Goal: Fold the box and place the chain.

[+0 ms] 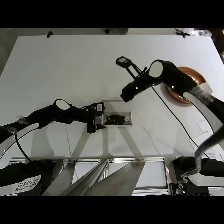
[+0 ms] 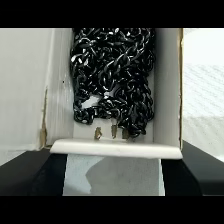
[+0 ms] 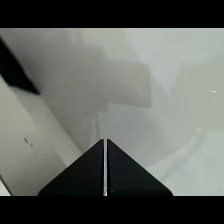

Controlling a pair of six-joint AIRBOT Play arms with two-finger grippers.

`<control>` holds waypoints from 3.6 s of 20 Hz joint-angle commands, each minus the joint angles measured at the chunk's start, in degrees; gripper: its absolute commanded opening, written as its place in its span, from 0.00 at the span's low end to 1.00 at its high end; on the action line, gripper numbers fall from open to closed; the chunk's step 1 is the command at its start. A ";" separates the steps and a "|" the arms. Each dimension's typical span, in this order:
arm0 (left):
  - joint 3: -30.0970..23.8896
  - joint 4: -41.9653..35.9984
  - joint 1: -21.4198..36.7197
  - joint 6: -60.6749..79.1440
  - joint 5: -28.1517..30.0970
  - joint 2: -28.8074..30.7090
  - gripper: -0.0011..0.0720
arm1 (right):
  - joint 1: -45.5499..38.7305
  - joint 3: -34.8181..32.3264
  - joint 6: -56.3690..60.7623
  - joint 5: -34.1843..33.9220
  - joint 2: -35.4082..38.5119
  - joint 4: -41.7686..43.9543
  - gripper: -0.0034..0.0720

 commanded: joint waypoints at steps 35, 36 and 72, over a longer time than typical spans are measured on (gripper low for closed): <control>-0.02 0.00 0.00 0.00 0.00 0.04 0.54 | 16.41 -11.23 -8.61 -3.17 9.97 -14.43 0.46; -0.02 0.00 0.00 0.00 0.00 0.04 0.54 | 16.50 -11.37 -8.59 -2.75 9.94 -14.36 0.46; -0.02 0.00 0.02 0.00 0.02 0.04 0.54 | 17.88 -15.08 -6.95 -9.33 11.63 -14.38 0.33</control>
